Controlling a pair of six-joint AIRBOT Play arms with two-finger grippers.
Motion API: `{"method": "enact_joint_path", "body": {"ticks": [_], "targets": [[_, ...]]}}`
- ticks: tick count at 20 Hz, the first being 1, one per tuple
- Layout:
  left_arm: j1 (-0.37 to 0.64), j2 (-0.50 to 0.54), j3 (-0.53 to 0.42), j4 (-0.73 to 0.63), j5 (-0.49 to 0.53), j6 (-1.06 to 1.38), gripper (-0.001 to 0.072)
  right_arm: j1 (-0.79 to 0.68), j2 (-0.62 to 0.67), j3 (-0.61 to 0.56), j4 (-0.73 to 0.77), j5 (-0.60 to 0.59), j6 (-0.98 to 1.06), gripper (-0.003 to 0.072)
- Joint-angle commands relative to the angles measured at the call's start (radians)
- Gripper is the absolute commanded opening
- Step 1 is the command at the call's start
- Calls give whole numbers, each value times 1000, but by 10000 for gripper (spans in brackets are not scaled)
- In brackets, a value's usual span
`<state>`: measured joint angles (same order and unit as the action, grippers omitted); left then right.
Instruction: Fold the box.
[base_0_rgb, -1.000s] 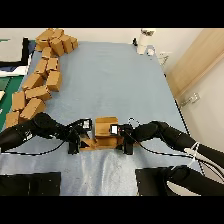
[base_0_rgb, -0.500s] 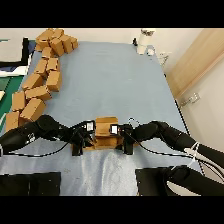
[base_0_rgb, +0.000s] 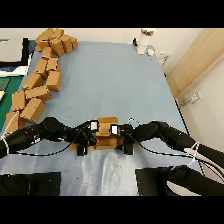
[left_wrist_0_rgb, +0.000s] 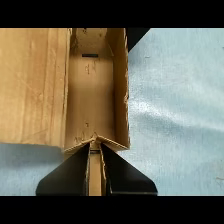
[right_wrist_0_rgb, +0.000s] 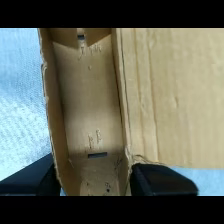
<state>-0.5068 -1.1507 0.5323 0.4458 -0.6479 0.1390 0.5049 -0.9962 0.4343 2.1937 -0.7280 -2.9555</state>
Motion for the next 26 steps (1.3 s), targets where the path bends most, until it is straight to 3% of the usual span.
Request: {"method": "enact_joint_path", "body": {"ticks": [1, 4, 5, 6, 7, 15, 16, 17, 18, 22, 26], "targets": [[-5, -10, 0, -53, 11, 5, 102, 0, 0, 1, 1, 1, 0, 510], [-5, -21, 0, -54, 10, 4, 116, 0, 0, 1, 1, 1, 0, 510], [-5, -21, 0, -55, 10, 4, 188, 0, 0, 1, 1, 1, 0, 511], [-5, -21, 0, -66, 10, 4, 356, 0, 0, 1, 1, 1, 0, 510], [-5, -21, 0, -77, 10, 4, 420, 0, 0, 1, 1, 1, 0, 510], [-5, -21, 0, -83, 10, 3, 419, 0, 0, 1, 1, 1, 0, 510], [-5, -21, 0, -82, 11, 2, 369, 0, 0, 1, 1, 1, 0, 510], [-3, -21, 0, -69, 10, 3, 73, 0, 0, 1, 1, 1, 0, 510], [-2, -20, 0, -42, 13, -2, 12, 0, 0, 1, 1, 1, 0, 510], [46, 15, 0, 161, -23, -224, 11, 0, 0, 1, 1, 1, 0, 510], [120, 158, 0, 471, -89, -631, 10, 0, 0, 1, 1, 1, 0, 510]]}}
